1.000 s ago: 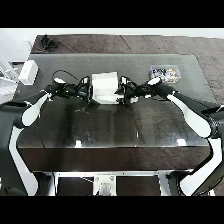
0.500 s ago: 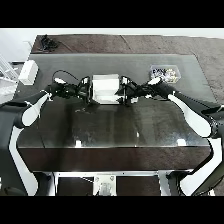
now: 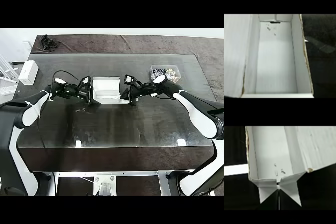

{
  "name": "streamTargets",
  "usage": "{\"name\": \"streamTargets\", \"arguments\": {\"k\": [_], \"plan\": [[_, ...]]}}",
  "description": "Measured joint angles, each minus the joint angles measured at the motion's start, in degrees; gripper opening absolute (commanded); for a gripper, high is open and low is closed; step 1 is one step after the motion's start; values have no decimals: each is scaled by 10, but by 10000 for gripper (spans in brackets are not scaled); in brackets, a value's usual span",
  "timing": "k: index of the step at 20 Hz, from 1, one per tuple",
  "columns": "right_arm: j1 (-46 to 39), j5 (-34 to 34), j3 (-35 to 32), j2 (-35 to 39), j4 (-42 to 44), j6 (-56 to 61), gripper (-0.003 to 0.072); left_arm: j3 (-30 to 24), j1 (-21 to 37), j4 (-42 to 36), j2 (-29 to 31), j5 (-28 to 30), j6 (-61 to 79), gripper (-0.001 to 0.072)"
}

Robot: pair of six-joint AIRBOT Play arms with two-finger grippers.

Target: Fold the box and place the chain.

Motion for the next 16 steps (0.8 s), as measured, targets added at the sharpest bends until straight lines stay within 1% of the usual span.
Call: {"name": "streamTargets", "arguments": {"k": [5,8,11,16], "plan": [[-14,32,0,43,-33,44,11,0,0,0,0,-1,0,356],[-35,43,0,77,-36,168,11,0,0,0,0,-1,0,355],[-78,56,0,95,-38,306,12,0,0,1,0,-1,1,356],[-134,90,0,104,3,444,12,0,0,1,0,-2,1,356]]}}
